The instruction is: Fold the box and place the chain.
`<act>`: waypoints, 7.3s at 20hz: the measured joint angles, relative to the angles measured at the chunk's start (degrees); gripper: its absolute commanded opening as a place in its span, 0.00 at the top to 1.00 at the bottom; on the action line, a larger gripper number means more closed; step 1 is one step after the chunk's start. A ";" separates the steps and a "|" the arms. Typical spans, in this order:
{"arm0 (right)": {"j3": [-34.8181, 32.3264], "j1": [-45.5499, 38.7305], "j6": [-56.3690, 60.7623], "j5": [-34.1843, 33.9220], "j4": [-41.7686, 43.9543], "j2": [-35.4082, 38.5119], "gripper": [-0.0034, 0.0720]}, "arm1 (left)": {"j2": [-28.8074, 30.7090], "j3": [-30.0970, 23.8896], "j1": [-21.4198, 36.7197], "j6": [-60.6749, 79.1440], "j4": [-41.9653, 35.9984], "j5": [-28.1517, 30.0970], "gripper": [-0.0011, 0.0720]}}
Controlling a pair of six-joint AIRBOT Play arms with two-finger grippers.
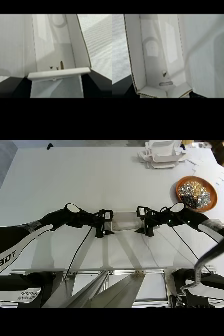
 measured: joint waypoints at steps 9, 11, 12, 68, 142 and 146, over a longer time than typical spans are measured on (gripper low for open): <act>-0.04 -0.04 4.61 0.04 -2.32 1.36 0.04 | -0.04 0.02 -0.07 -0.02 -0.11 0.02 0.97; -0.04 -0.04 7.74 0.74 -5.40 3.08 0.04 | -0.04 0.00 -0.07 0.00 -0.02 -0.04 0.97; -0.04 -0.04 9.64 1.27 -7.34 4.15 0.05 | -0.04 0.00 -0.07 0.02 -0.02 -0.04 0.97; -4.04 -0.44 10.88 0.52 -20.94 18.97 0.74 | -0.04 0.02 -0.07 -0.07 0.02 -0.15 0.97; -4.74 -13.27 75.54 9.14 -3.67 14.32 0.47 | -0.04 0.02 -0.07 -0.02 0.00 -0.15 0.97; -4.74 -11.30 73.83 9.99 -2.40 16.41 0.40 | -0.04 0.02 -0.07 -0.02 0.02 -0.13 0.97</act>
